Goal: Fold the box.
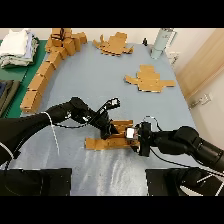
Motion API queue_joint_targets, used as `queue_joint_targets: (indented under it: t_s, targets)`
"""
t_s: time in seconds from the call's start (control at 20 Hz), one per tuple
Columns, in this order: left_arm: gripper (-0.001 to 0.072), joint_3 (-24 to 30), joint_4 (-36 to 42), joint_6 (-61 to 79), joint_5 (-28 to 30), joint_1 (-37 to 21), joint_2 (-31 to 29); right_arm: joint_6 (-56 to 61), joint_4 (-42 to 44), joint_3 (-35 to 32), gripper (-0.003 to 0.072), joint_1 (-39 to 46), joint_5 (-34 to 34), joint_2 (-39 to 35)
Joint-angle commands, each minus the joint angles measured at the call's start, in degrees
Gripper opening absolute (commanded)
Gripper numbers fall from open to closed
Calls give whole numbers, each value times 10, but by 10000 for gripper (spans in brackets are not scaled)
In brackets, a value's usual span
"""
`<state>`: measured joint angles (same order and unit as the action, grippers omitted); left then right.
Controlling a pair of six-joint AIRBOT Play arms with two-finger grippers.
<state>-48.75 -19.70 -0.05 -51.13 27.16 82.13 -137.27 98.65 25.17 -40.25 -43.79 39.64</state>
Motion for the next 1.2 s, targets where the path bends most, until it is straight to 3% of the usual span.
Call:
queue_joint_targets:
  t_s: [0.0, 0.5, 1.15]
  targets:
    - [12, 0, 0, 0, 0, 0, 0, -133, 120, 0, 720, 67, -10, 20]
    - [12, 0, 0, 0, 0, 0, 0, -221, 227, 0, 720, 113, -19, 115]
    - [12, 0, 0, 0, 0, 0, 0, -220, 216, 0, 719, 113, -27, 125]
